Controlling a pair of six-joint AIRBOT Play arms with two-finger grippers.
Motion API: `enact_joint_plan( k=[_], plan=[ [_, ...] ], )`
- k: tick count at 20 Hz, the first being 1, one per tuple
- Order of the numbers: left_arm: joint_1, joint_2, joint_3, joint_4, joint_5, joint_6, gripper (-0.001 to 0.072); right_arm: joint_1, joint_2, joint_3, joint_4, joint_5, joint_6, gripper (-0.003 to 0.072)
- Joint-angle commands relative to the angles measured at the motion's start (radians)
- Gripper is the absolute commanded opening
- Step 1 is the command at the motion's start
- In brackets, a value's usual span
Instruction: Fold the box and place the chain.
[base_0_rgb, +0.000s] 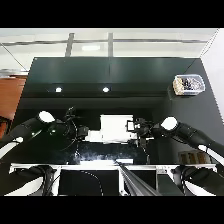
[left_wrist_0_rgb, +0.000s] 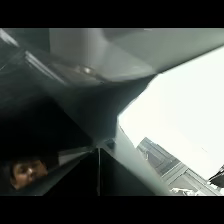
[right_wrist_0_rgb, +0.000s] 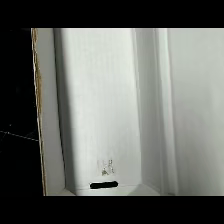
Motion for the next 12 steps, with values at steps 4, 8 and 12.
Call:
enact_joint_plan(
  k=[4, 8, 12],
  plan=[
    [0.006, 0.023, 0.009, -0.096, -0.018, 0.143, 0.0039, 0.001, 0.000, 0.000, 0.000, 0.000, 0.000, 0.0427],
    [0.014, 0.030, 0.042, -0.098, -0.076, 0.166, 0.0419, 0.001, 0.000, 0.000, 0.000, 0.000, 0.001, 0.0427],
    [0.004, 0.030, 0.082, -0.098, -0.135, 0.173, 0.0585, 0.001, 0.000, 0.000, 0.000, 0.000, 0.000, 0.0426]
  ],
)
